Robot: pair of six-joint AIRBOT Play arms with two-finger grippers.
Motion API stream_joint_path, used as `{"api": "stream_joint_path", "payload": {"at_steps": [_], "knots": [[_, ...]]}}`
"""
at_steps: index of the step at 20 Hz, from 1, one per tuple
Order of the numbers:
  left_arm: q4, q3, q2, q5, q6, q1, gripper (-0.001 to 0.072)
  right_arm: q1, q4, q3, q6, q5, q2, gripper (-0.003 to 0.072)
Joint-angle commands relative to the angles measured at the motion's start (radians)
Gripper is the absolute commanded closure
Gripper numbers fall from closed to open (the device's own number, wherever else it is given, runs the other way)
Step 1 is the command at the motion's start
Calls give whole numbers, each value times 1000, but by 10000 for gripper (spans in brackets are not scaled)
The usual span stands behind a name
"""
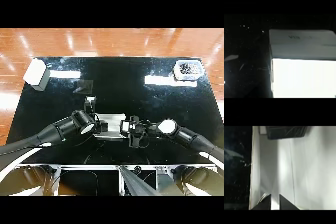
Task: Fold the box and place the chain.
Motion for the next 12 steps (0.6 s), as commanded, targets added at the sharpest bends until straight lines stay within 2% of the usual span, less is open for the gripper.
{"api": "stream_joint_path", "payload": {"at_steps": [1,4,7,8,9,11,12], "knots": [[3,1,0,-1,1,0,687,-71,-151,0,122,124,64,547],[3,1,-1,0,1,0,688,-180,-111,0,279,188,130,547],[3,1,-1,2,1,0,688,-282,-67,0,643,253,170,547],[3,1,-1,2,1,0,688,-306,-54,1,691,309,178,551],[3,1,-1,2,1,0,688,-327,-24,1,703,373,185,647],[3,1,-1,2,1,0,687,-357,64,1,849,440,188,642],[3,1,-1,2,1,0,688,-376,46,1,987,438,188,642]]}}
